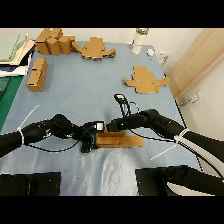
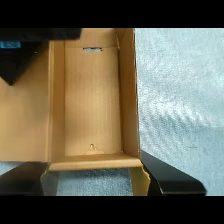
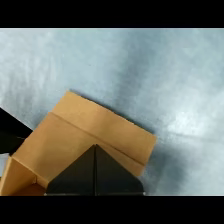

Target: Fold the box.

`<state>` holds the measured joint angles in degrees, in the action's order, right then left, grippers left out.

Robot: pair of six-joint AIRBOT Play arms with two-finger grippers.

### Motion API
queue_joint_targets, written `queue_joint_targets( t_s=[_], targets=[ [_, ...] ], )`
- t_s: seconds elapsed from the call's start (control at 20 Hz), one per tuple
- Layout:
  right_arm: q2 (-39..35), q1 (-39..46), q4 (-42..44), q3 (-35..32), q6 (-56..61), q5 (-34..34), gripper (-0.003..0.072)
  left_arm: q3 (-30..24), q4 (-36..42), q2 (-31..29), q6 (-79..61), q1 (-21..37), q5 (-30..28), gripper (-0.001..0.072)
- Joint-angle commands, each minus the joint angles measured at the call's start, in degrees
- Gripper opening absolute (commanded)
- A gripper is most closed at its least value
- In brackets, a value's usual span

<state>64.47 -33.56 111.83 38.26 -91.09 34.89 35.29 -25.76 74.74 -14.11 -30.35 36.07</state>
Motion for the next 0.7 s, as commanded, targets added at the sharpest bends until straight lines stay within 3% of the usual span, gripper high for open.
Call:
queue_joint_targets(
  t_s=[0.0,0.3,0.45,0.5,0.55,0.65],
  targets=[
    [-2.6,0.6,-3.5,3.6,-0.9,4.5,0.0001,0.0,0.0,0.0,0.0,0.0,-0.1,0.0527],
    [-14.9,3.4,-7.7,4.3,-3.3,24.3,0.0001,0.0,0.0,0.0,0.0,0.0,-0.1,0.0527],
    [-19.1,3.4,-3.3,0.4,-20.7,34.1,0.0002,0.0,0.0,0.0,0.0,0.0,-0.1,0.0527],
    [-19.8,3.4,-2.5,-1.3,-25.4,35.8,0.013,0.0,0.0,0.0,0.0,0.0,-0.1,0.0527],
    [-20.0,3.4,-3.6,-3.1,-28.3,35.6,0.0407,0.0,0.0,0.0,0.0,0.0,-0.1,0.0527],
    [-19.5,3.5,-9.0,-5.7,-35.4,31.3,0.0581,0.0,0.0,0.0,0.0,0.0,-0.1,0.0527]
  ],
)
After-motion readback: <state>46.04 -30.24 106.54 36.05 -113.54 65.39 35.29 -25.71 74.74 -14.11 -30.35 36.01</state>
